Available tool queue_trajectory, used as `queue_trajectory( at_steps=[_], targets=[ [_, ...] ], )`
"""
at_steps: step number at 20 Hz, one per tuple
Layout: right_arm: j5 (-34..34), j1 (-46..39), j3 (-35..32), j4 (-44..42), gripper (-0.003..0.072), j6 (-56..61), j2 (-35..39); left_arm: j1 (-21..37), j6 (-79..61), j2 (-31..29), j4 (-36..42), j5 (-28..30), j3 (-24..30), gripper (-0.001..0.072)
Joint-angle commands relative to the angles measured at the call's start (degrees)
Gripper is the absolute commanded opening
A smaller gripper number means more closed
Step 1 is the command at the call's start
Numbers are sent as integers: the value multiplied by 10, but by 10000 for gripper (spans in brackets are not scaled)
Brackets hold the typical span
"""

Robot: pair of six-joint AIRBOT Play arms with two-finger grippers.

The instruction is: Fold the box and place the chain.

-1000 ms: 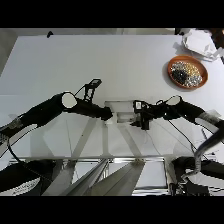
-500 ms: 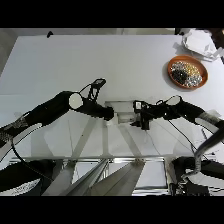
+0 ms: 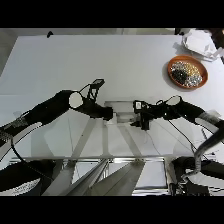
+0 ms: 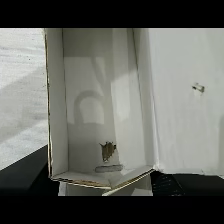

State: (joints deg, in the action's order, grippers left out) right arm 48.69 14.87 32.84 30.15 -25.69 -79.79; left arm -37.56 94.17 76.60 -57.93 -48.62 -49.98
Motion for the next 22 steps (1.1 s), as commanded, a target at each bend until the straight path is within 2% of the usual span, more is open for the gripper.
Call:
queue_trajectory(
  at_steps=[1,6,12,18,22],
  targets=[
    [0,0,0,0,401,0,0,11,3,0,26,-12,0,515],
    [0,0,0,0,401,0,0,0,14,0,38,-20,0,513],
    [0,0,0,0,401,0,0,-15,66,20,-6,-22,-4,506],
    [0,0,0,0,401,0,0,-22,112,40,-56,-17,-39,496],
    [0,0,0,0,401,0,0,-22,120,43,-63,-18,-39,495]
  ],
)
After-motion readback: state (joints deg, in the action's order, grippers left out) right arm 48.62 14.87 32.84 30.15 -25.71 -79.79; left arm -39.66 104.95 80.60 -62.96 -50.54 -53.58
